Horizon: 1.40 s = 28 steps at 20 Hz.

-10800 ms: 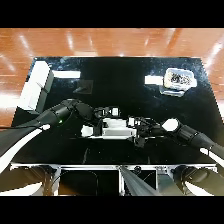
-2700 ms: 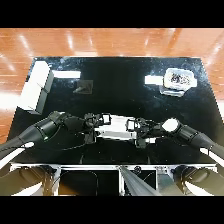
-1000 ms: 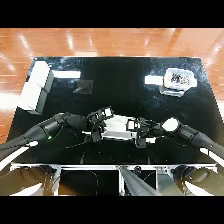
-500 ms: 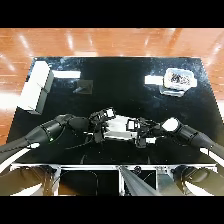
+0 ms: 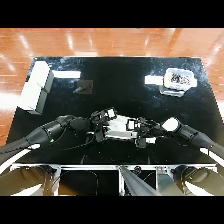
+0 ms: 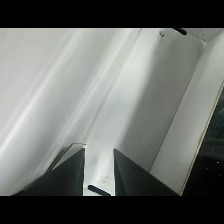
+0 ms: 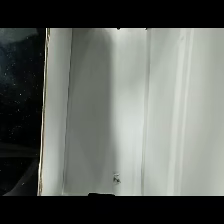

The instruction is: Fold the box and place the chain.

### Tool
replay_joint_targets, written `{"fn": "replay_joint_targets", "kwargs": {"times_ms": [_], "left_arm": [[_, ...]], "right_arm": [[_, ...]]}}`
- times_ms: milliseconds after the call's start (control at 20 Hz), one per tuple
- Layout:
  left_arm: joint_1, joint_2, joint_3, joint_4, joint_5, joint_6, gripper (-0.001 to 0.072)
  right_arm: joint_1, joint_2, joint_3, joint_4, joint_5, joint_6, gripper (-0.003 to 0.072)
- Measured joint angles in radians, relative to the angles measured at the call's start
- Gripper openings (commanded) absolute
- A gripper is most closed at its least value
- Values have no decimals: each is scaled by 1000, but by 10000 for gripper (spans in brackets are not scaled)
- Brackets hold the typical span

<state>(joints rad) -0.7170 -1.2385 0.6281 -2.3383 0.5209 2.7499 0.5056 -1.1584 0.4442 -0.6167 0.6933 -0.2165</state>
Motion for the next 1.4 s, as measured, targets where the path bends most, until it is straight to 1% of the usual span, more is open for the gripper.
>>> {"fn": "replay_joint_targets", "kwargs": {"times_ms": [50, 100, 150, 200, 300, 500, 550, 650, 850, 900, 950, 1000, 1100, 1150, 1200, 1250, 1300, 1400], "left_arm": [[0, 0, 0, 0, 0, 0, 306], [0, 0, 0, 1, -1, 0, 329], [0, 0, 0, 1, -1, 0, 428], [-1, 0, 0, 1, 1, 1, 454], [-1, 0, 0, 0, 0, 1, 441], [-1, 0, 0, 0, -6, -3, 303], [-1, 0, 0, 0, -8, -3, 289], [-1, 0, 0, 0, -7, -3, 298], [-1, 0, 0, 0, -5, 0, 289], [-1, 0, 0, 0, -5, 0, 305], [-1, 0, 0, 0, -5, 0, 374], [-1, 0, 0, -1, -2, 1, 426], [-1, 0, 0, 0, -1, 1, 419], [-1, 0, 0, 0, -1, 1, 383], [-1, 0, 0, 0, -5, 0, 209], [-1, 1, 0, -1, -8, -3, 53], [-1, 3, 0, 0, -9, -2, 21], [-1, 13, 0, 0, -6, -2, 20]], "right_arm": [[0, 0, 0, 0, 0, 0, 537], [0, 0, 0, 0, 0, 0, 537], [0, 0, 0, 0, 0, 0, 537], [0, 0, 0, -2, 0, -2, 537], [0, 0, 0, -2, 0, -2, 537], [0, 0, 0, -1, 3, 0, 537], [0, 0, 0, -1, 4, 0, 537], [0, 0, 0, -1, 6, 0, 537], [0, 0, 0, -1, 5, 0, 537], [0, 0, 0, -1, 4, -1, 537], [0, 0, 0, -1, 3, -1, 537], [0, 0, 0, -1, 2, -2, 537], [0, 0, 0, -2, 0, -2, 537], [0, 0, 0, -2, 0, -2, 537], [0, 0, 0, -2, 0, -1, 537], [0, 0, 0, -2, 2, -1, 537], [1, 0, 0, -1, 8, -1, 537], [1, 0, 0, -1, 6, -2, 537]]}}
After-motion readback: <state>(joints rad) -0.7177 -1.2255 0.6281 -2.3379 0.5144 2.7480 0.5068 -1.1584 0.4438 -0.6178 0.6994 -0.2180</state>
